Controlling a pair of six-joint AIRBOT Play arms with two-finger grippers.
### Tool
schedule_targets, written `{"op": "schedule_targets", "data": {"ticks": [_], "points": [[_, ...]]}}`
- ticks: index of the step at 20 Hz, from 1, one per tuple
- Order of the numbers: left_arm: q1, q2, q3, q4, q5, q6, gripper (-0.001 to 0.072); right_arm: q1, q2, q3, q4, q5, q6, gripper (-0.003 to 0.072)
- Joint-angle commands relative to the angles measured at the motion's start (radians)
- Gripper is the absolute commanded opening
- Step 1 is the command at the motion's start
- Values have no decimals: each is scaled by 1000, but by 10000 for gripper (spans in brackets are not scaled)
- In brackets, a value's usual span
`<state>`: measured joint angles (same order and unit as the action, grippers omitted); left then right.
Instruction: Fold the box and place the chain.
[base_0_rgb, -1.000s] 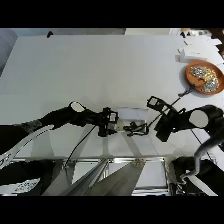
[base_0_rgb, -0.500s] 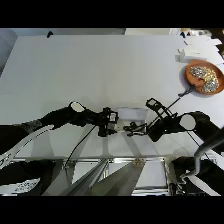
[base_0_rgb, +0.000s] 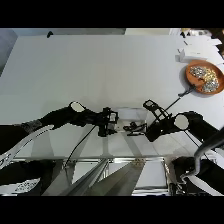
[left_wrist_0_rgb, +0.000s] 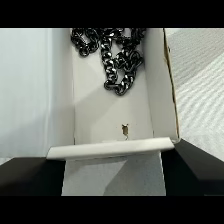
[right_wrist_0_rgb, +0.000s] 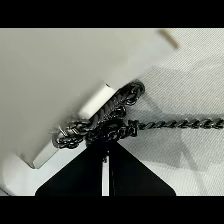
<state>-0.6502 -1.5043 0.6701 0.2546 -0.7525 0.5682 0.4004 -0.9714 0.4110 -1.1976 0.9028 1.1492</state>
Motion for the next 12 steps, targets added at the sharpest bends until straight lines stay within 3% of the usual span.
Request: {"op": "schedule_targets", "data": {"ticks": [1,7,12], "points": [[0,0,0,0,0,0,11,2,16,5,-11,30,8,19],[0,0,0,0,0,0,11,2,209,154,-230,281,92,19],[0,0,0,0,0,0,11,2,303,391,-198,413,112,19]]}}
